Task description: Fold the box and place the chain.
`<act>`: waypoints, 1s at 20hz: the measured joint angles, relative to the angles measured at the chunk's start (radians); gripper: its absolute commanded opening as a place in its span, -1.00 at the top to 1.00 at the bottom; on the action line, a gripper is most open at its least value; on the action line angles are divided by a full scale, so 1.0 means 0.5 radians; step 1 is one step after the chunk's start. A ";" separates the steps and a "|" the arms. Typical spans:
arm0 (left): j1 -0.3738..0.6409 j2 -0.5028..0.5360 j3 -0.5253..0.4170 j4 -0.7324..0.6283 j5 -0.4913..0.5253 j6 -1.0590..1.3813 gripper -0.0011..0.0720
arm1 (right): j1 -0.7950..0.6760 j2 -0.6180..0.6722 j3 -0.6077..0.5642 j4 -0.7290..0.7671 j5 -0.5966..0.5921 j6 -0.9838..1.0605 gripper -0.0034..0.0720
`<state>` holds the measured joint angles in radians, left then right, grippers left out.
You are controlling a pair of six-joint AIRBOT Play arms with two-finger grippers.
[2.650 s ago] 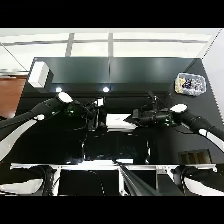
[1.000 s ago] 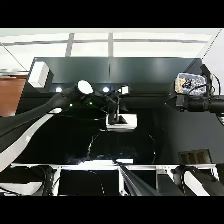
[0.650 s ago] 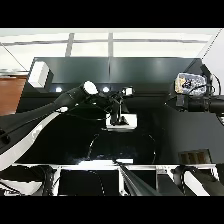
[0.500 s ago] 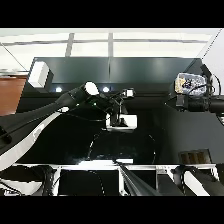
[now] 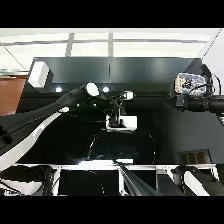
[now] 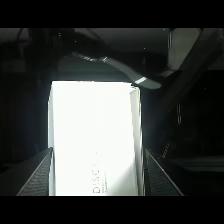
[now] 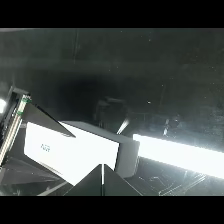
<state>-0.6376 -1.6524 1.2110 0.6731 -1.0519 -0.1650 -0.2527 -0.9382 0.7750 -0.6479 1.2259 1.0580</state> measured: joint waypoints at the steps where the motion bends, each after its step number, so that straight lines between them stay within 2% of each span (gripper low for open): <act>1: -0.006 0.000 0.000 0.001 0.001 0.000 -0.95 | 0.000 0.000 0.000 -0.001 0.000 0.000 0.88; 9: -0.050 0.000 0.000 0.024 0.045 -0.070 -0.95 | 0.000 0.000 0.000 -0.001 0.000 0.000 0.88; 20: -0.067 0.000 0.001 0.113 0.008 -0.093 -0.95 | 0.000 0.000 0.000 -0.001 0.001 0.000 0.88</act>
<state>-0.6712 -1.6524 1.2114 0.7296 -1.0477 -0.2115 -0.2527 -0.9382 0.7750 -0.6483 1.2263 1.0580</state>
